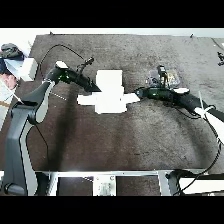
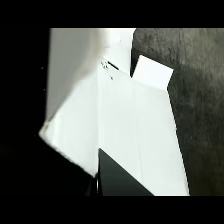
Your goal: Fold the box and place the chain.
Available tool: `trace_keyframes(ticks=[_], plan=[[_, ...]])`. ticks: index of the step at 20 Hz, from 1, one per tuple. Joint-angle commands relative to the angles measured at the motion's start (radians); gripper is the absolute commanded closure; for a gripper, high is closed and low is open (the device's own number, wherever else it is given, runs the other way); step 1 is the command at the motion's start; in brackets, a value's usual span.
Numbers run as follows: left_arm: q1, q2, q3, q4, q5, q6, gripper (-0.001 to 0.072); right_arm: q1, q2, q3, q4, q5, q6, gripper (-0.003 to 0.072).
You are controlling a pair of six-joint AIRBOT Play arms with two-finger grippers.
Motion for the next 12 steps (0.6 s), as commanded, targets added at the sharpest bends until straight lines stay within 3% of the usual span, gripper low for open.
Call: trace_keyframes(ticks=[1,5,12], plan=[[0.0,0.015,0.0,0.005,-0.033,0.211,0.0703,-0.06,0.01,0.011,-0.034,0.032,0.05,0.0221],[0.0,0.047,-0.005,0.008,0.016,0.33,0.0703,-0.069,0.01,0.011,-0.045,0.032,0.05,0.022],[0.0,0.073,-0.152,-0.027,0.177,0.499,0.0703,-0.069,0.01,0.011,-0.083,0.037,0.042,0.022]])
